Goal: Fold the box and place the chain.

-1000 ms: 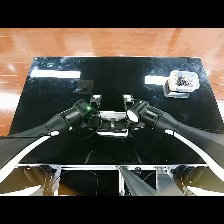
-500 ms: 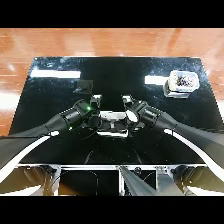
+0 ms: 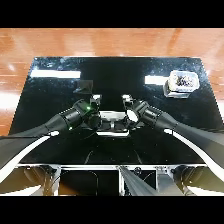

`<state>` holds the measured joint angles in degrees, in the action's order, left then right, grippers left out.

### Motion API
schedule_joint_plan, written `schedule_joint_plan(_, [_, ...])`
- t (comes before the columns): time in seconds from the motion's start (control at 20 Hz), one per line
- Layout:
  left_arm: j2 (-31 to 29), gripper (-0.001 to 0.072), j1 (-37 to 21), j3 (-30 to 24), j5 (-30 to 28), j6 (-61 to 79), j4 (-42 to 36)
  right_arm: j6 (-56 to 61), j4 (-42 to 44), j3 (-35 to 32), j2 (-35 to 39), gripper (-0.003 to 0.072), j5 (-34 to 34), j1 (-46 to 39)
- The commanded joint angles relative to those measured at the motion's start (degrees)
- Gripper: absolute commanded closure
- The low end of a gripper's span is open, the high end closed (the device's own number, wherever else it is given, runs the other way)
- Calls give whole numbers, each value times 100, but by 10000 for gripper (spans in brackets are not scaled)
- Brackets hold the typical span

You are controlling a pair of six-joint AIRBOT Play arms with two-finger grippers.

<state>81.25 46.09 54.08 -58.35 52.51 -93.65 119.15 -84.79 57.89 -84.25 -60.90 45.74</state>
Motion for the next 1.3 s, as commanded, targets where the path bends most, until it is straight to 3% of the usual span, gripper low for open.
schedule_joint_plan(0.0, [4, 692, 4, -2, 35, -28, 11, 35, 57, 7, -2, 338, -22, 4])
schedule_joint_plan(0.15, [4, 692, 4, -2, 33, -28, 9, 37, 57, 7, -2, 336, -98, 4])
schedule_joint_plan(0.2, [4, 692, 7, -2, 35, -28, 0, 35, 55, 7, 0, 376, -98, 4])
schedule_joint_plan(0.25, [4, 692, 13, -2, 31, -28, -2, -22, 59, 7, 0, 538, -98, 4])
schedule_joint_plan(0.3, [4, 692, 22, -2, 33, -28, -2, -114, 81, 7, 0, 630, -83, 7])
schedule_joint_plan(0.4, [4, 692, 22, -2, 33, -28, -4, -120, 81, 7, 0, 635, -79, 7])
schedule_joint_plan(0.45, [4, 692, 22, -2, 35, -28, -4, -118, 81, 7, 2, 631, -79, 7])
schedule_joint_plan(0.55, [4, 692, 22, -2, 35, -28, -4, -72, 96, 28, 13, 349, -114, 7])
schedule_joint_plan(0.6, [4, 692, 22, -2, 35, -31, -4, -72, 96, 74, 17, 295, -157, 7])
schedule_joint_plan(0.75, [4, 692, 22, -2, 37, -31, -2, -177, -98, 232, 140, 295, -442, 4])
schedule_joint_plan(0.85, [4, 692, 22, -2, 37, -31, 0, -452, -267, 240, 442, 294, -1003, 7])
schedule_joint_plan(1.1, [4, 692, 22, -2, 35, -46, -4, -859, -538, 90, 2083, 295, -1797, 81])
schedule_joint_plan(1.25, [2, 692, 22, 2, 15, -46, 2, -485, -1779, -297, 3224, 294, -2293, -205])
